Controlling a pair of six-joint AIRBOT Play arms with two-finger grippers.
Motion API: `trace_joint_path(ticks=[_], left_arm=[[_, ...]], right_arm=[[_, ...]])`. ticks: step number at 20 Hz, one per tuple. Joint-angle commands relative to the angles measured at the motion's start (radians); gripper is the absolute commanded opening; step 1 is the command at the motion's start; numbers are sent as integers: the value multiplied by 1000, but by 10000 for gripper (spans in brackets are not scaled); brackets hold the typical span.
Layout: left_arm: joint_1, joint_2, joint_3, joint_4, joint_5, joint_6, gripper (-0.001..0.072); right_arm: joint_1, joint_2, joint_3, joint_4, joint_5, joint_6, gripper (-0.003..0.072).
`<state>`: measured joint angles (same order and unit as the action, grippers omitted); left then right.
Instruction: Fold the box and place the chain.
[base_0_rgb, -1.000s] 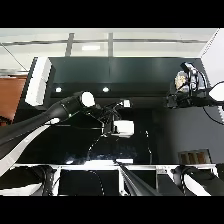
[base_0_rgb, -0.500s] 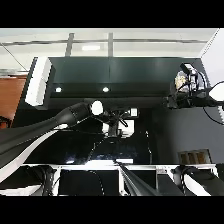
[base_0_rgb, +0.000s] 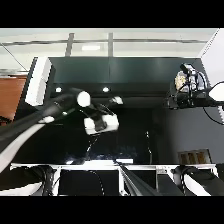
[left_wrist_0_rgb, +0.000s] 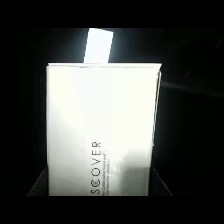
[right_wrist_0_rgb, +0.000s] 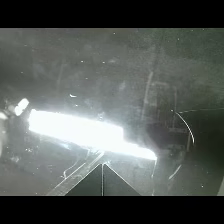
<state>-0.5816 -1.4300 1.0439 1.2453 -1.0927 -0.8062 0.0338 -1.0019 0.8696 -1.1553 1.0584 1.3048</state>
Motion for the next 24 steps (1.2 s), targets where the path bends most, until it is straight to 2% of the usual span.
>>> trace_joint_path(ticks=[1,5,8,12,15,19,21,24], left_arm=[[230,86,-2,161,-216,-282,227],[597,181,-41,189,-303,-401,227],[866,220,-76,185,-302,-433,227],[1128,219,-101,185,-264,-447,228],[1212,219,-102,172,-147,-400,227],[1186,219,-150,132,29,-270,227],[1187,217,-181,50,134,-269,227],[1168,210,-198,-1,190,-218,228]], right_arm=[[0,1,1,-11,-8,0,9],[0,1,1,-18,-16,0,8],[0,1,1,-22,-20,0,9],[0,0,0,-24,-36,0,8],[0,0,0,-24,-50,0,9],[0,0,0,-24,-91,0,8],[0,0,0,-24,-95,0,8],[0,0,0,-24,-95,0,8]])
